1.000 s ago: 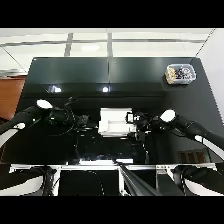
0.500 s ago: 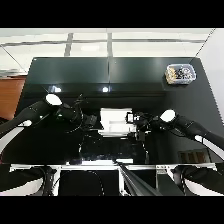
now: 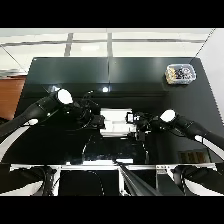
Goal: Fold the box and place the chain.
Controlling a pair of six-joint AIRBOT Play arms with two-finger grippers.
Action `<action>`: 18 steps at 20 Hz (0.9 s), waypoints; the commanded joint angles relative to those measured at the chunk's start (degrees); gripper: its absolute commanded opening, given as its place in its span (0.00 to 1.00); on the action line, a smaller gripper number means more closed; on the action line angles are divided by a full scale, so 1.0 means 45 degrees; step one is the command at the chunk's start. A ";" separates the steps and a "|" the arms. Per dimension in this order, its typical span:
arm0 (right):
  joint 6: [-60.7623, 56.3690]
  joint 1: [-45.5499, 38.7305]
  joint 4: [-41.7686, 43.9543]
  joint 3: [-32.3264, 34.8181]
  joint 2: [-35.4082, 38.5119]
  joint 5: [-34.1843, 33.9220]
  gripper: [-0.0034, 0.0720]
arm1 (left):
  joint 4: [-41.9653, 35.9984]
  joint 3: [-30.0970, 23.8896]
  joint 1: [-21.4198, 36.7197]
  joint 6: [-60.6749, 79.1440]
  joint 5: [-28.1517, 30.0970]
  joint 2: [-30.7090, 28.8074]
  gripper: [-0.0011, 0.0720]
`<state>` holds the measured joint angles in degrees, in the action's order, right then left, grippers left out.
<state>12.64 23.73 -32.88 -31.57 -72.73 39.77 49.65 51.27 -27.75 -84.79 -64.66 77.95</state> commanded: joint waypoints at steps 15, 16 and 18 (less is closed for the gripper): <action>0.0000 -0.0005 0.0000 0.0005 -0.0010 0.0005 0.19 | 0.6343 0.0525 -0.2934 -0.7213 0.1423 0.0068 0.40; -0.0005 -0.0005 0.0000 0.0005 -0.0010 0.0005 0.19 | 0.6683 0.0709 -0.3162 -0.7499 0.1370 0.0160 0.40; -0.0005 -0.0005 0.0000 0.0005 -0.0010 0.0005 0.19 | 0.7315 0.1156 -0.3599 -0.8004 0.1171 0.0520 0.40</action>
